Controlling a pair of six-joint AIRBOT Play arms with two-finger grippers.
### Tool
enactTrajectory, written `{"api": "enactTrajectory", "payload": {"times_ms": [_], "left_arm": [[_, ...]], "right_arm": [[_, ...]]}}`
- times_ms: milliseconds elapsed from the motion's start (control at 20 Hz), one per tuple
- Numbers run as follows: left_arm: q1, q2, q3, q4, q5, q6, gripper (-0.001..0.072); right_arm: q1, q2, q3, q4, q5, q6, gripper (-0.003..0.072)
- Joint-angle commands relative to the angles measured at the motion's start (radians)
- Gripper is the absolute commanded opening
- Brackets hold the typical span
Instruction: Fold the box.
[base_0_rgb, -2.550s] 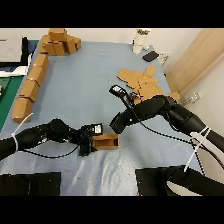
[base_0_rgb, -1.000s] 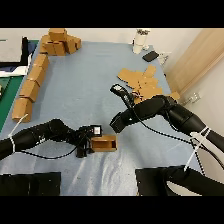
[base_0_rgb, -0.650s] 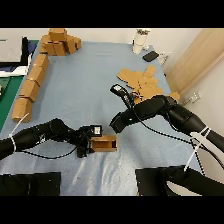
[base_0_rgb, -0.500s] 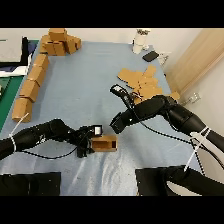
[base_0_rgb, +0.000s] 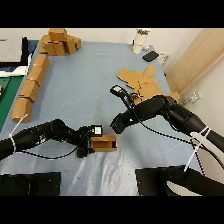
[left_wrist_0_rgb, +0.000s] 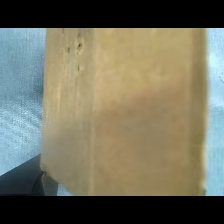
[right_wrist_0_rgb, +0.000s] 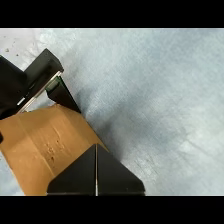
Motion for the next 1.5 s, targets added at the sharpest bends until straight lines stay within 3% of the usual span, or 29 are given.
{"api": "enactTrajectory", "payload": {"times_ms": [0,400,700,950,1400,1450], "left_arm": [[0.001,-0.001,0.0,0.008,-0.006,-0.007,0.0403],[0.001,-0.001,0.0,0.007,-0.006,-0.007,0.0403],[0.001,-0.001,0.0,0.007,-0.006,-0.007,0.0402],[0.001,-0.001,0.0,0.007,-0.006,-0.007,0.0403],[0.001,-0.001,0.0,0.007,-0.006,-0.007,0.0403],[0.001,-0.001,0.0,0.007,-0.006,-0.007,0.0403]], "right_arm": [[0.001,0.0,0.0,-0.004,-0.011,0.0,0.0007],[0.028,0.001,0.0,-0.019,-0.005,-0.049,0.0007],[0.274,0.006,-0.034,-0.175,0.095,-0.083,0.0006],[0.462,0.13,-0.172,-0.402,0.229,0.064,0.0005],[0.48,0.322,-0.282,-0.514,0.263,0.072,0.0009],[0.48,0.315,-0.282,-0.514,0.265,0.053,0.0118]]}}
